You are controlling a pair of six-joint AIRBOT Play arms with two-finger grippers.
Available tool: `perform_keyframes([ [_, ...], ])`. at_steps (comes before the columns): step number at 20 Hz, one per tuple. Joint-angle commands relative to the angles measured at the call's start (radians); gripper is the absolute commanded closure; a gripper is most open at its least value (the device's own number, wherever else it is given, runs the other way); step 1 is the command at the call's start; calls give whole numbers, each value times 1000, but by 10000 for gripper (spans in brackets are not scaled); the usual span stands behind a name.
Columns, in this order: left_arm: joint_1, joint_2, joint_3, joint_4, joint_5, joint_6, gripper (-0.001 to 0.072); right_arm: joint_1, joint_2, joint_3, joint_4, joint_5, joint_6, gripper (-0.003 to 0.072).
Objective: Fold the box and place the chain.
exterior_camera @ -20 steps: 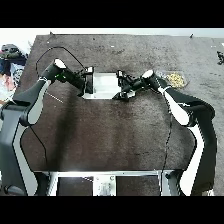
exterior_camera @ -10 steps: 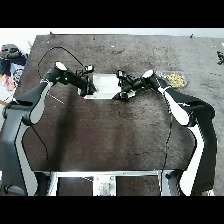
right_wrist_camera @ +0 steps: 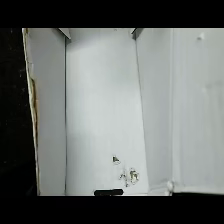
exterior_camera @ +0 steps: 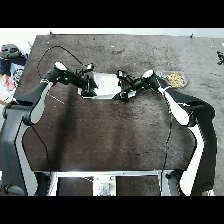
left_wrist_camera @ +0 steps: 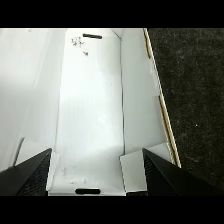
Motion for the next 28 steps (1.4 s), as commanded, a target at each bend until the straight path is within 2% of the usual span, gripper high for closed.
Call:
perform_keyframes([
  [1,1,-1,0,14,7,-12,38,1,0,0,1,0,0,222],
  [2,2,-1,0,35,9,-30,95,1,0,0,1,0,0,222],
  [4,5,0,0,87,-6,-55,436,1,0,0,1,0,0,222],
  [6,14,1,0,104,-58,-54,657,1,0,0,1,0,0,223],
  [7,19,3,1,103,-84,-51,699,1,0,0,1,0,0,222],
  [10,44,27,4,96,-90,-71,702,1,0,0,1,0,0,222],
  [14,81,133,3,99,-50,-155,705,1,0,0,1,0,0,223],
  [17,136,231,-1,104,-8,-303,706,1,0,0,1,0,0,222],
  [20,192,282,-13,105,45,-496,705,1,0,0,1,0,0,222],
  [24,235,297,-87,106,87,-712,705,1,0,0,1,0,0,223],
  [28,236,297,-182,109,157,-850,705,1,0,0,1,0,0,222],
])
